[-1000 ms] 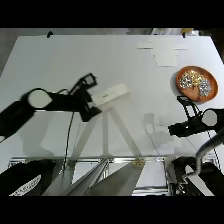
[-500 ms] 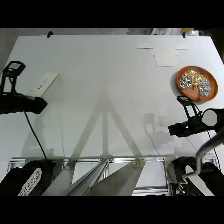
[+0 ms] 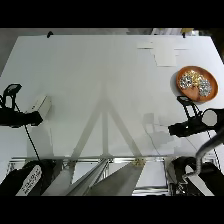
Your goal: Fold the box and place the chain.
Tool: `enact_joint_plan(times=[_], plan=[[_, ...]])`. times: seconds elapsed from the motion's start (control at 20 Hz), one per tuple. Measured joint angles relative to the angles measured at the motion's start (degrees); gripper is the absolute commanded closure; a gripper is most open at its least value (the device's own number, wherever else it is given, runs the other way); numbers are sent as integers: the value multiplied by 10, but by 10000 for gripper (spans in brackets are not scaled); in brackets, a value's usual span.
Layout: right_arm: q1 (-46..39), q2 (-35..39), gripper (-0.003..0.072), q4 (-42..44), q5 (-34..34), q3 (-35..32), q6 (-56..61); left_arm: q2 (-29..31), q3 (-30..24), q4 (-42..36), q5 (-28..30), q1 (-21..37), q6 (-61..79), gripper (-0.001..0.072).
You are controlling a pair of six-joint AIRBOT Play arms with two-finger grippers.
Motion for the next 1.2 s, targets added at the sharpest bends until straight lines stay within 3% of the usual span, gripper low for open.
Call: enact_joint_plan(times=[0.15, 0.25, 0.55, 0.95, 1.2], plan=[[0, 0, 670, 0, 0, 0, 0, -8, -22, 1, 4, 3, -2, 186], [0, 0, 670, 0, 0, 0, 0, -10, -33, 2, -6, 3, -2, 18], [0, 0, 670, 0, 0, 0, 0, 14, -43, 2, -26, -5, -4, 20], [0, 0, 670, 0, 0, 0, 0, 162, -45, 5, -94, -48, -4, 21], [0, 0, 670, 0, 0, 0, 0, 221, -45, 4, -112, -52, -4, 21]])
